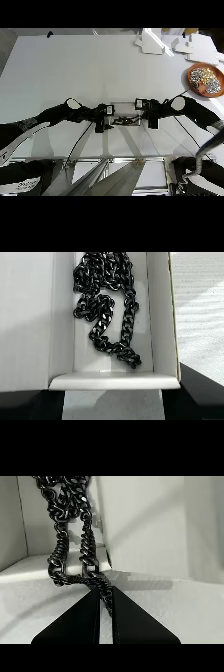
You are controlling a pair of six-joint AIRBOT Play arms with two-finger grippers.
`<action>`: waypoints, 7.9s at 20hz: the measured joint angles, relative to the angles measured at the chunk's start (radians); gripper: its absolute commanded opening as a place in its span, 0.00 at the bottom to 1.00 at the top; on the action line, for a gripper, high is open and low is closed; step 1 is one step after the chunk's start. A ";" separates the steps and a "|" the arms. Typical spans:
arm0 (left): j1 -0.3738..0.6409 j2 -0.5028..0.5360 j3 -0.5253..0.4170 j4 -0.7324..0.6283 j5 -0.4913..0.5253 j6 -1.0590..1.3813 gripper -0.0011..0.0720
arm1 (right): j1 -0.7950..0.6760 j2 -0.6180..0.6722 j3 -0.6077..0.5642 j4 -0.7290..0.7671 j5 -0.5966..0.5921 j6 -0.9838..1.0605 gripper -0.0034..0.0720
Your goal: Fold the box and place the chain.
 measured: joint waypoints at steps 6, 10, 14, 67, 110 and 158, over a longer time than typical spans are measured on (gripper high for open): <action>0.000 0.000 0.000 0.000 0.000 0.000 0.30 | 0.004 0.176 0.000 -0.131 -0.001 0.214 0.07; 0.000 0.000 0.000 0.000 0.000 0.000 0.30 | 0.075 0.358 0.000 -0.152 0.001 0.455 0.07; 0.000 0.000 0.000 0.000 0.000 0.000 0.30 | 0.213 0.476 -0.001 -0.113 -0.037 0.640 0.07; 0.000 0.000 0.000 0.000 0.000 0.000 0.30 | -0.043 -0.004 0.145 -0.393 0.054 1.384 0.37; 0.000 0.000 0.000 0.000 0.000 0.000 0.30 | -0.102 0.446 0.145 0.033 0.238 1.097 0.07; 0.000 0.000 0.000 0.000 0.000 0.000 0.30 | -0.172 -0.083 0.210 -0.370 0.090 1.247 0.43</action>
